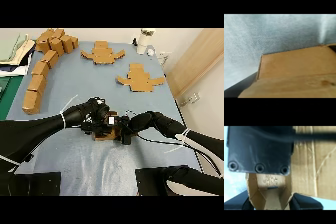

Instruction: Fold the box.

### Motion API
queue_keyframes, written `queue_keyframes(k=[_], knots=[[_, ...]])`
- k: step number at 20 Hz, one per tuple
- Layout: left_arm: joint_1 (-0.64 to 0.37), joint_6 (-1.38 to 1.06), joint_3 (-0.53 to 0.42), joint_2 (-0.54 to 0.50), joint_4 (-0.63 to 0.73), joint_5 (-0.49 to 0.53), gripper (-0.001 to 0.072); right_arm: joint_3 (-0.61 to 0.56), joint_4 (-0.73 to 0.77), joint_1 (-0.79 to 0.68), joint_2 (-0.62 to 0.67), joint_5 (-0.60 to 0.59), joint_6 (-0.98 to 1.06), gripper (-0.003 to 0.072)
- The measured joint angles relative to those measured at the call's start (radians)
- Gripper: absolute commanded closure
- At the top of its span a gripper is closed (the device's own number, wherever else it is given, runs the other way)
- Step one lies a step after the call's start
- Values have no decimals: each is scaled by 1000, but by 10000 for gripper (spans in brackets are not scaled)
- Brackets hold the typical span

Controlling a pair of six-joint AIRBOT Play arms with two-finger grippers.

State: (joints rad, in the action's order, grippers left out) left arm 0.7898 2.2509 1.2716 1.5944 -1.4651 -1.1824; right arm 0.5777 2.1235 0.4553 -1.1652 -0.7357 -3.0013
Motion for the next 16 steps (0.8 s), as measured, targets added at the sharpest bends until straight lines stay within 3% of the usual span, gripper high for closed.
queue_keyframes(k=[5,13,14,16], knots=[[-56,-4,94,0,56,-120,207,0,0,0,0,0,0,130],[-266,-95,151,0,288,-283,213,0,0,0,0,0,0,130],[-296,-132,154,0,328,-293,340,0,0,0,0,0,1,129],[-362,-255,155,0,404,-320,695,0,0,0,0,0,0,129]])
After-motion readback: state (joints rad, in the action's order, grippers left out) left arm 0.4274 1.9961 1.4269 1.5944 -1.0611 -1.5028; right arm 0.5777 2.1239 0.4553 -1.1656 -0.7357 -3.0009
